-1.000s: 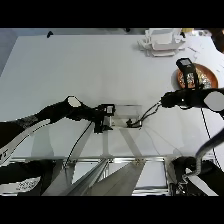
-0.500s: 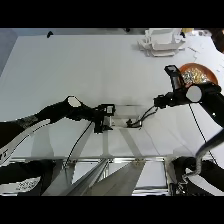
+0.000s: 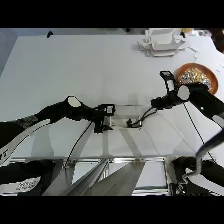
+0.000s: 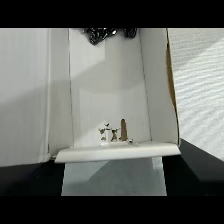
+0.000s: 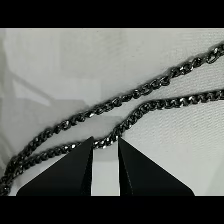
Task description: Fold the box and place the chain.
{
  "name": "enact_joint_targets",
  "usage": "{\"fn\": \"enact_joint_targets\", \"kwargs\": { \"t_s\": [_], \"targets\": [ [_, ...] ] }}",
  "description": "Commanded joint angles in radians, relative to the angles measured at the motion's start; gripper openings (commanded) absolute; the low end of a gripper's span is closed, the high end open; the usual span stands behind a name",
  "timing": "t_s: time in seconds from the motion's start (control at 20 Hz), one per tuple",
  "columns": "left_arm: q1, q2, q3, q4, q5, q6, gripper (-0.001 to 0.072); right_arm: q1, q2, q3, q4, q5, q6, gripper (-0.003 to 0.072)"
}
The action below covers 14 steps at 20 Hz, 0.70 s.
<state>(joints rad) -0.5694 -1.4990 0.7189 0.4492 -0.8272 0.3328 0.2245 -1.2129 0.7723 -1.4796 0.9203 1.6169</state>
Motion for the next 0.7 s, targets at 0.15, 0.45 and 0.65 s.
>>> {"fn": "enact_joint_targets", "kwargs": {
  "t_s": [0.15,0.45,0.65],
  "targets": [
    [0.0,0.0,0.0,0.0,0.0,0.0,0.025,0.001,-0.048,-0.001,-0.01,0.028,0.03,0.0185],
    [0.0,0.0,0.0,0.0,0.0,0.0,0.025,0.001,-0.082,-0.001,-0.009,0.016,0.032,0.0183],
    [0.0,0.0,0.0,0.0,0.0,0.0,0.025,0.001,-0.084,-0.001,-0.018,0.002,0.043,0.0159]
  ]
}}
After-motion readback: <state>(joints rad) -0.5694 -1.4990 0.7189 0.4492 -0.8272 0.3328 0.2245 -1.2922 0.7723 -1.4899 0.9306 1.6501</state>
